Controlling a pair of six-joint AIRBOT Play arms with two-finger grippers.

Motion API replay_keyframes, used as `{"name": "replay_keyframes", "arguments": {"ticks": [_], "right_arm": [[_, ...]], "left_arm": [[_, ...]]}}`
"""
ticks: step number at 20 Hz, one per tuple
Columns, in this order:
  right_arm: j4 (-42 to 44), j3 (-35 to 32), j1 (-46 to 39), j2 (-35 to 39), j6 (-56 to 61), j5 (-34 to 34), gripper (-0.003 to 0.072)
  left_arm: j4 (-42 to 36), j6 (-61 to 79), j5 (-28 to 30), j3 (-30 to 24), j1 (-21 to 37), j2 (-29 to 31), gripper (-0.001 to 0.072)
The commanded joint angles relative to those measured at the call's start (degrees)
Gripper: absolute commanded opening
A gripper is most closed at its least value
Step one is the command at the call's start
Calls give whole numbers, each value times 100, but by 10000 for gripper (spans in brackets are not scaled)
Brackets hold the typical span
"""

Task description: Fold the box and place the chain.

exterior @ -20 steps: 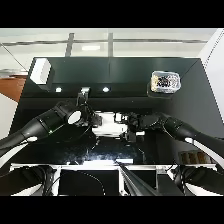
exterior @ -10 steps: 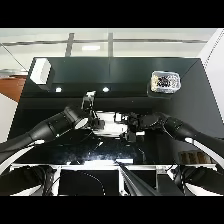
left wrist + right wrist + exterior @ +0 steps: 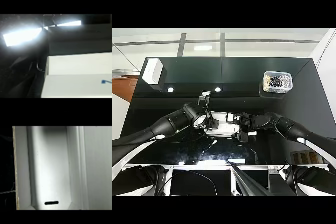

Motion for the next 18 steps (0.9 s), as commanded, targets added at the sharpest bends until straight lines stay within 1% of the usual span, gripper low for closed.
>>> {"name": "replay_keyframes", "arguments": {"ticks": [1, 4, 18], "right_arm": [[2, -2, -2, 2, 0, 4, 536], [2, -2, -2, 2, 0, 4, 536], [2, -2, -2, 2, 0, 4, 535]], "left_arm": [[-63, -94, 79, 24, -13, -96, 331], [-72, -92, 208, 24, -46, -208, 329], [-66, -94, 212, 24, -44, -229, 328]]}}
